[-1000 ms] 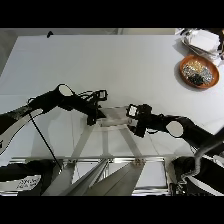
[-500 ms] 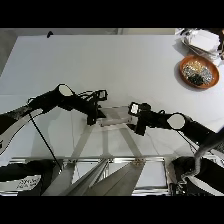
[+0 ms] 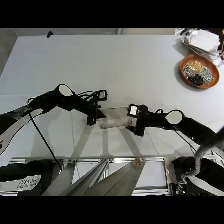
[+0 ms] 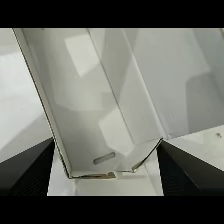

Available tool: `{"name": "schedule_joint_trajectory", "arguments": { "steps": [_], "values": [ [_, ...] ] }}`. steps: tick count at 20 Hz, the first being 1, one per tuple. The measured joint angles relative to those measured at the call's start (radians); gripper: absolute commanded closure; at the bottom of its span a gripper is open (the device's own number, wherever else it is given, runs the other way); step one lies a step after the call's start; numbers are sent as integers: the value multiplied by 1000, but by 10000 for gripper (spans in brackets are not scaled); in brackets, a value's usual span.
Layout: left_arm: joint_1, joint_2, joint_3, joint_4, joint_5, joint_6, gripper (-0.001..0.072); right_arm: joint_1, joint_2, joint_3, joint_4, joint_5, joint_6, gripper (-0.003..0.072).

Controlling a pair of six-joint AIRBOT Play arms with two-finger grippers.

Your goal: Fold the box and place the chain.

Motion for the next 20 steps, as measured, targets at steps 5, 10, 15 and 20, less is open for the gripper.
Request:
{"name": "schedule_joint_trajectory", "arguments": {
  "steps": [5, 10, 15, 20],
  "values": [
    [0, 0, 0, 1, -1, 0, 699, 0, -11, 0, 58, 21, -84, 30],
    [0, 1, 0, 3, -6, 2, 699, 16, -13, 0, 39, 85, -85, 48],
    [0, 1, 0, 2, -4, 2, 699, 27, -13, 0, -11, 114, -44, 49],
    [-1, 1, 0, 0, 0, 0, 699, 29, -39, 1, -14, 95, -34, 52]
  ]
}}
